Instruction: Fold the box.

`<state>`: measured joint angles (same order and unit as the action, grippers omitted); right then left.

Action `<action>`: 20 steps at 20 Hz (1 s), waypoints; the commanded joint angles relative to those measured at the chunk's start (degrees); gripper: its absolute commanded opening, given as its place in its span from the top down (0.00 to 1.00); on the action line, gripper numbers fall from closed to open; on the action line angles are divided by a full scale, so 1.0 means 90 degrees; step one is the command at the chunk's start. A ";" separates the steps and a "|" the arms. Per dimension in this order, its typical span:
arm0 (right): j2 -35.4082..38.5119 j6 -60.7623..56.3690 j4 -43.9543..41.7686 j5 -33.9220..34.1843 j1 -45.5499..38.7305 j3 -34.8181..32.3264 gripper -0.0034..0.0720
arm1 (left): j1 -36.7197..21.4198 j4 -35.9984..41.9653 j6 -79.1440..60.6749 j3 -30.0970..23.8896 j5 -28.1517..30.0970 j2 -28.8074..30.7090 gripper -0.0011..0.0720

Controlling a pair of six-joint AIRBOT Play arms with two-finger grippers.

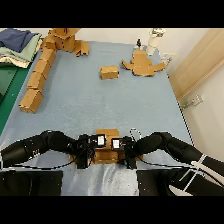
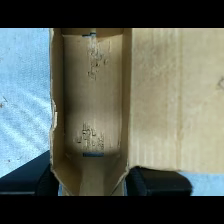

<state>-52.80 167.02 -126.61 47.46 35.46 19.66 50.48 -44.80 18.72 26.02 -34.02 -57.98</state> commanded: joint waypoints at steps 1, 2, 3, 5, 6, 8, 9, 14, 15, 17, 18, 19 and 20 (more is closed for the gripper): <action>0.0000 0.0000 -0.0002 0.0000 -0.0002 0.0002 0.37 | 0.0151 0.0002 0.0027 0.0005 0.0095 -0.0002 0.86; 0.0002 -0.0002 -0.0002 0.0000 -0.0002 0.0002 0.37 | 0.0151 0.0002 0.0027 0.0005 0.0097 -0.0002 0.86; 0.0002 -0.0002 -0.0002 0.0000 -0.0002 0.0002 0.37 | 0.0151 0.0005 0.0027 0.0005 0.0104 -0.0002 0.86; 0.0000 -0.0002 -0.0002 0.0000 -0.0002 0.0002 0.37 | 0.0151 0.0078 0.0015 0.0005 0.0124 -0.0002 0.86; 0.0000 0.0000 -0.0002 0.0000 -0.0002 0.0002 0.37 | 0.0153 0.0209 0.0012 0.0005 0.0170 -0.0002 0.86; 0.0000 -0.0002 -0.0002 0.0000 -0.0002 0.0002 0.37 | 0.0255 0.0389 0.0012 0.0005 0.0396 -0.0017 0.86; 0.0002 -0.0002 -0.0002 0.0000 -0.0002 0.0002 0.37 | 0.0323 0.0389 0.0015 0.0005 0.0481 -0.0039 0.82; 0.0002 -0.0002 -0.0002 0.0000 -0.0002 0.0002 0.37 | 0.0466 0.0389 0.0015 0.0005 0.0607 -0.0114 0.48; 0.0000 -0.0002 -0.0002 0.0000 -0.0002 0.0002 0.37 | 0.0466 0.0389 0.0015 0.0005 0.0605 -0.0114 0.48; 0.0002 -0.0002 -0.0002 0.0000 -0.0002 0.0002 0.37 | 0.0466 0.0389 0.0015 0.0005 0.0593 -0.0114 0.48; 0.0002 -0.0002 -0.0002 0.0000 -0.0002 0.0002 0.37 | 0.0466 0.0389 0.0015 0.0005 0.0590 -0.0114 0.48; 0.0002 -0.0002 -0.0002 0.0000 -0.0002 0.0002 0.37 | 0.0466 0.0386 0.0015 0.0005 0.0571 -0.0114 0.48; 0.0002 -0.0002 -0.0002 0.0000 -0.0002 0.0002 0.37 | 0.0466 0.0386 0.0017 0.0002 0.0549 -0.0114 0.48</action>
<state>-52.80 167.00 -126.61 47.51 35.46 19.64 54.61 -41.34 18.87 26.00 -28.91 -58.96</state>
